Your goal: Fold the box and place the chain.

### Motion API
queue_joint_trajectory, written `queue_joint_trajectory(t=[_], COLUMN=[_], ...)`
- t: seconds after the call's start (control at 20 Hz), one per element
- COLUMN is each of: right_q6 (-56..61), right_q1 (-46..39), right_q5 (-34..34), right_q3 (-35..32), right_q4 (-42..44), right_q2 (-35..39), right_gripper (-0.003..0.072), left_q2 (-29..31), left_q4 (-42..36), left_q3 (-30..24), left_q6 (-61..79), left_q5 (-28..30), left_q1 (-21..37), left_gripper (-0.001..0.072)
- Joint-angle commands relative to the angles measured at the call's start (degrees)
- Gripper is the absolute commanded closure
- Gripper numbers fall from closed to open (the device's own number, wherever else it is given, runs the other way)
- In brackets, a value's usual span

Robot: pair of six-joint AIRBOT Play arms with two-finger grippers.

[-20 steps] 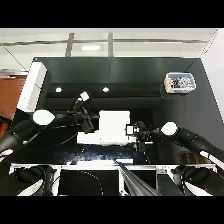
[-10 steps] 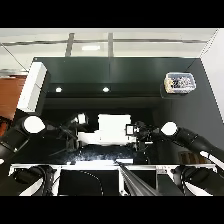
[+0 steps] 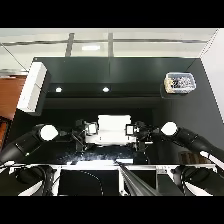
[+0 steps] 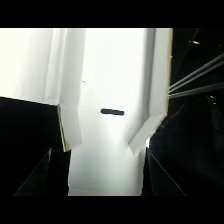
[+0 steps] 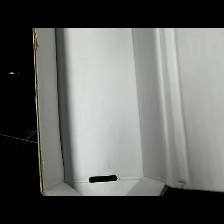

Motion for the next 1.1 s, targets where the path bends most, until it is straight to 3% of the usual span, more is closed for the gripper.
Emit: queue_joint_trajectory(t=[0.0,0.05,0.1,0.15,0.2,0.45,0.8,0.9,1.05], right_q6=[0.0,0.0,0.0,0.0,0.0,0.0,0.0,0.0,0.0], right_q1=[0.0,0.0,0.0,0.0,0.0,0.0,0.0,0.0,0.0], right_q5=[0.0,0.0,0.0,0.0,0.0,0.0,0.0,0.0,0.0], right_q3=[0.0,0.0,0.0,0.0,0.0,0.0,0.0,0.0,0.0], right_q4=[0.0,0.0,0.0,0.0,0.0,0.0,0.0,0.0,0.0], right_q2=[0.0,0.0,0.0,0.0,0.0,0.0,0.0,0.0,0.0], right_gripper=[0.0449,0.0449,0.0449,0.0450,0.0450,0.0449,0.0449,0.0449,0.0449], left_q2=[-1.3,-1.3,-1.3,-1.3,-1.3,-1.4,-3.7,-5.4,-6.4], left_q4=[-3.8,-4.9,-5.4,-5.4,-5.4,-5.9,-16.3,-17.8,-17.8], left_q3=[-0.1,-0.1,-0.1,-0.1,0.0,0.0,0.0,0.0,0.0], left_q6=[0.4,0.5,0.5,1.2,2.4,1.4,1.6,1.9,3.0], left_q5=[2.1,1.6,1.5,1.8,2.4,4.5,4.6,4.6,4.5], left_q1=[-0.7,-0.7,-1.0,-1.5,-2.1,-4.6,-4.6,-4.6,-4.6], left_gripper=[0.0034,0.0099,0.0229,0.0311,0.0354,0.0368,0.0386,0.0488,0.0490])
